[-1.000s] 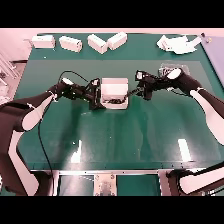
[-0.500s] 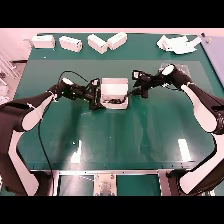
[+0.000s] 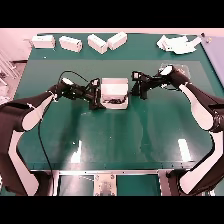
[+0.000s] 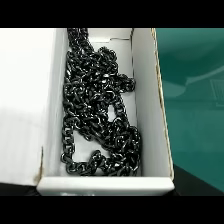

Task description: Fold the box and place the chain.

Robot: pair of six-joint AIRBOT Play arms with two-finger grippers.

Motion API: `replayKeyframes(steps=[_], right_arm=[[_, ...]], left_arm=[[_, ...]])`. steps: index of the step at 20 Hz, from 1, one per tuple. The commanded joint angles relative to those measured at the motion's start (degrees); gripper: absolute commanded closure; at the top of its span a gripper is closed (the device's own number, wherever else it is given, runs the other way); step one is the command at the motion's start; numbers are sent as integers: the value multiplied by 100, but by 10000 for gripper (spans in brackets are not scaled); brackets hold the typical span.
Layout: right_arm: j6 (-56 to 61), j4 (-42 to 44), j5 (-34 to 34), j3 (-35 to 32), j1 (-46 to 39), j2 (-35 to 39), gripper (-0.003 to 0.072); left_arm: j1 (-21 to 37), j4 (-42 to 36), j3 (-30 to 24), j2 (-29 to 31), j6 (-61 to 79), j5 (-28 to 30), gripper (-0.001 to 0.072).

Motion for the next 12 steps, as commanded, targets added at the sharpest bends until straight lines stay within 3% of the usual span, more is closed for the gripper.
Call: replayKeyframes(steps=[1,2,5,6,8,12], right_arm=[[57,-79,-7,4,7,-61,436],[94,-101,-7,7,7,-59,501],[203,-184,-7,13,7,-59,541],[275,-221,-11,26,7,-59,613],[466,-225,-4,92,7,-55,680],[876,-223,225,446,4,11,680]], left_arm=[[4,2,4,4,0,0,83],[4,2,4,4,0,-2,83],[4,2,4,4,0,0,83],[4,2,4,4,0,0,83],[4,2,4,4,0,0,83],[4,2,4,4,0,0,83]])
